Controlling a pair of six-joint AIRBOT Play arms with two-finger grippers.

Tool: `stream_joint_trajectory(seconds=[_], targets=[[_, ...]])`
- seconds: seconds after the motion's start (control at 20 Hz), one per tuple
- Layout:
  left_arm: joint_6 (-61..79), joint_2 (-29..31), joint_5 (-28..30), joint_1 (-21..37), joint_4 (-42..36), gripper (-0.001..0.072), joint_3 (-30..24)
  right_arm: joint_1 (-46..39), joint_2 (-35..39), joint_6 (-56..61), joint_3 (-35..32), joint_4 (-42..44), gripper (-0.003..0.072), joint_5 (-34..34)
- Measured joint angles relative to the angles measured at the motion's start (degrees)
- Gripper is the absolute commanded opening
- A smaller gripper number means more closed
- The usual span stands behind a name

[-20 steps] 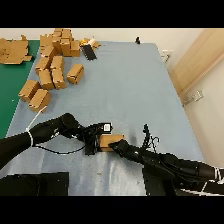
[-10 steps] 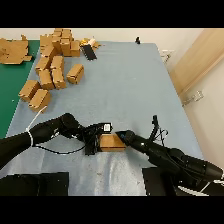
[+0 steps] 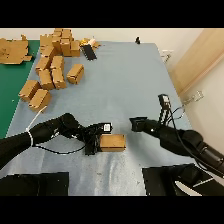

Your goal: Fold the box.

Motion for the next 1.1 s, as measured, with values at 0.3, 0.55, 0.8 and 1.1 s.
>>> stream_joint_trajectory(seconds=[0.3, 0.55, 0.8, 1.1], targets=[[0.02, 0.00, 0.00, 0.00, 0.00, 0.0408, 0.00, -1.79, -1.18, -21.35, 10.54, -2.34, 0.0002, -22.36], [0.02, 0.00, 0.00, 0.00, -0.17, 0.0408, 0.00, -2.14, -4.74, -29.05, 12.96, -0.98, 0.0003, -41.16], [-0.02, 0.00, 0.04, 0.00, -0.37, 0.0408, 0.00, -2.14, -6.82, -28.89, 13.46, 0.33, 0.0002, -41.53], [-8.35, 2.12, 0.33, 1.51, -0.02, 0.0407, 0.70, -2.14, -7.37, -24.83, 13.51, 0.79, 0.0003, -38.84]])
